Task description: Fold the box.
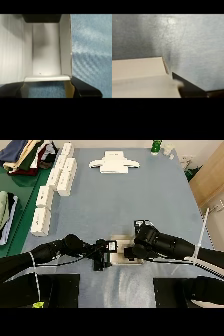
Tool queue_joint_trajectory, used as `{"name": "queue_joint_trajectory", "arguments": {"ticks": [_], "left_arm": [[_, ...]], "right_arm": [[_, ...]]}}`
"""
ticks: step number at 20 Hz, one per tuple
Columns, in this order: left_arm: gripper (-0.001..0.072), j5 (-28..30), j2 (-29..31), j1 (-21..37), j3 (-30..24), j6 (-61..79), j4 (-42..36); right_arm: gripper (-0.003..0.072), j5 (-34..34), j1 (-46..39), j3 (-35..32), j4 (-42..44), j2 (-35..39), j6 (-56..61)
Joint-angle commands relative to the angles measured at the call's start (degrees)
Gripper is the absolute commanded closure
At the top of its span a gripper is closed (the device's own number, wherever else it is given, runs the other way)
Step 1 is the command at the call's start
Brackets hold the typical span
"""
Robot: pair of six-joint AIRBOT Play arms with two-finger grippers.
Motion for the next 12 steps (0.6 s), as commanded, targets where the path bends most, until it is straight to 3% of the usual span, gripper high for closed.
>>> {"name": "queue_joint_trajectory", "arguments": {"ticks": [1,9,11,12], "left_arm": [[0.0311,0.0,-0.02,0.0,0.04,0.02,0.04],[0.0311,0.0,-0.02,0.0,0.04,0.02,0.04],[0.0311,0.0,-0.02,0.0,0.04,0.02,0.04],[0.031,0.0,-0.02,0.0,0.04,0.02,0.04]], "right_arm": [[0.0192,-1.16,-0.02,0.07,-0.52,3.69,-0.44],[0.0212,-9.38,-0.22,0.04,-4.26,19.93,-0.42],[0.0496,-9.57,-2.62,0.04,-4.74,23.15,-1.97],[0.0552,-9.6,-4.68,0.04,-5.53,23.85,-4.02]]}}
